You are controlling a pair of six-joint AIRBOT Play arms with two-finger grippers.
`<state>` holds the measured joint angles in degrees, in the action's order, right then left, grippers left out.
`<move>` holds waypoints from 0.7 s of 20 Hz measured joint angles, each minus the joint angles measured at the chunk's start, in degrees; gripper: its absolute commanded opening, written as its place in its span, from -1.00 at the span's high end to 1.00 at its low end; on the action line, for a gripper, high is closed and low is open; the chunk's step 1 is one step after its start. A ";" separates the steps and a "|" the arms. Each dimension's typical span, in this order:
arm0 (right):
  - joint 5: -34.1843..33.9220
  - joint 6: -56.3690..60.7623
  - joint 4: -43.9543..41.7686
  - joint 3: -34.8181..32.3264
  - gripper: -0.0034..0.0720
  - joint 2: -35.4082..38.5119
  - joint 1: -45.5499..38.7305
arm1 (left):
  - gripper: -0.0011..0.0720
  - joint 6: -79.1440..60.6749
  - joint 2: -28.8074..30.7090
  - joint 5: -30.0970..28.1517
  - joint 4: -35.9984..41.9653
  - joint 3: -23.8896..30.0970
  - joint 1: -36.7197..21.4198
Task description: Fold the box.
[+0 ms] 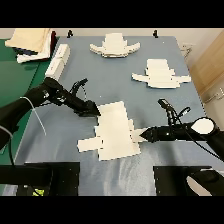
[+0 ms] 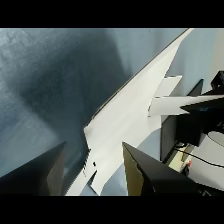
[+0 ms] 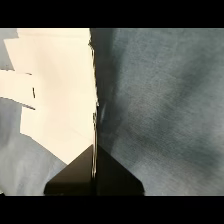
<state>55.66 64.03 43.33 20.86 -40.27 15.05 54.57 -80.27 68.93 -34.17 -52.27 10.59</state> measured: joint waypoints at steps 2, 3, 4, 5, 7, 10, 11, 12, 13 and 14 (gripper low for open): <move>-0.24 0.15 0.07 -0.02 0.91 0.15 0.22 | -0.48 -3.45 -3.74 0.39 3.45 -1.03 -0.07; -0.28 0.22 0.07 -0.02 0.91 0.22 0.26 | -0.48 -5.03 -5.66 1.27 5.27 -1.77 -0.07; -0.42 0.24 0.11 -0.02 0.91 0.26 0.33 | -0.48 -6.36 -7.43 2.12 6.62 -2.60 -0.04; -0.46 0.35 0.13 -0.02 0.91 0.28 0.35 | -0.48 -7.37 -8.87 3.21 7.54 -3.26 0.11; -0.55 0.44 0.15 -0.02 0.91 0.28 0.37 | 0.04 -9.25 -10.99 5.22 8.92 -4.24 0.59; -0.61 0.50 0.17 -0.02 0.91 0.31 0.37 | 0.05 -11.58 -12.59 7.48 9.68 -4.87 1.40; -0.63 0.55 0.17 -0.02 0.91 0.31 0.37 | 0.05 -12.28 -12.87 8.22 9.92 -4.96 1.70; -0.63 0.61 0.17 -0.02 0.91 0.31 0.37 | 0.05 -12.92 -13.07 8.85 9.97 -5.05 2.05; -0.63 0.63 0.20 -0.02 0.91 0.31 0.37 | 0.16 -13.33 -13.22 9.27 10.05 -5.11 2.23; -0.63 0.68 0.20 -0.02 0.91 0.31 0.37 | 0.36 -13.77 -13.33 9.68 10.01 -5.14 2.40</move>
